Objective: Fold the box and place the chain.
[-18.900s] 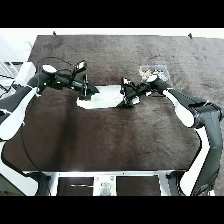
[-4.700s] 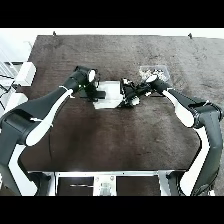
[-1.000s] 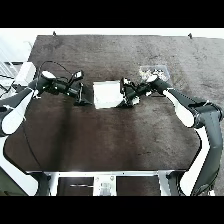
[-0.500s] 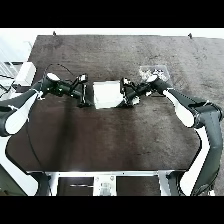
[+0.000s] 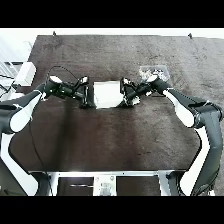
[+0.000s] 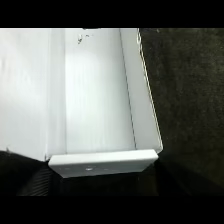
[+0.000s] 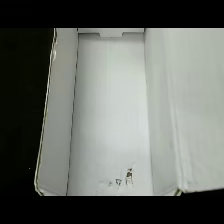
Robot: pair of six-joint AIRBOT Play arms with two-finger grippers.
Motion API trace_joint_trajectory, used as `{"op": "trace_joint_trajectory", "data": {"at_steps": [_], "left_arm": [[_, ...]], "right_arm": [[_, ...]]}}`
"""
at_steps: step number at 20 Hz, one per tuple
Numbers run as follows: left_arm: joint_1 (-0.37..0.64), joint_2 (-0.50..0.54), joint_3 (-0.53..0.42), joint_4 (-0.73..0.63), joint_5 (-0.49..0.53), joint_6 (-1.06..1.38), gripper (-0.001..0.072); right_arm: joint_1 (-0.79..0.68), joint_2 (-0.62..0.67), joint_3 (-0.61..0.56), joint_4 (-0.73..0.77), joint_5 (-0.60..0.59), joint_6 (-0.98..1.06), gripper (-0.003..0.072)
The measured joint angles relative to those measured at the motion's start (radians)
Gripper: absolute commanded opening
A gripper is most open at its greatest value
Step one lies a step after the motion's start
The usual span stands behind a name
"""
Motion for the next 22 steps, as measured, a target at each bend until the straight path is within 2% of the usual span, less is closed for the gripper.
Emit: {"op": "trace_joint_trajectory", "data": {"at_steps": [17, 22], "left_arm": [[-0.001, -0.026, 0.002, -0.027, 0.032, 0.036, 0.0719], [-0.034, -0.026, 0.031, 0.018, 0.067, 0.018, 0.0720]], "right_arm": [[0.000, 0.000, 0.000, 0.002, -0.003, 0.002, 0.0596], [0.000, 0.000, 0.000, 0.001, -0.003, 0.001, 0.0596]]}}
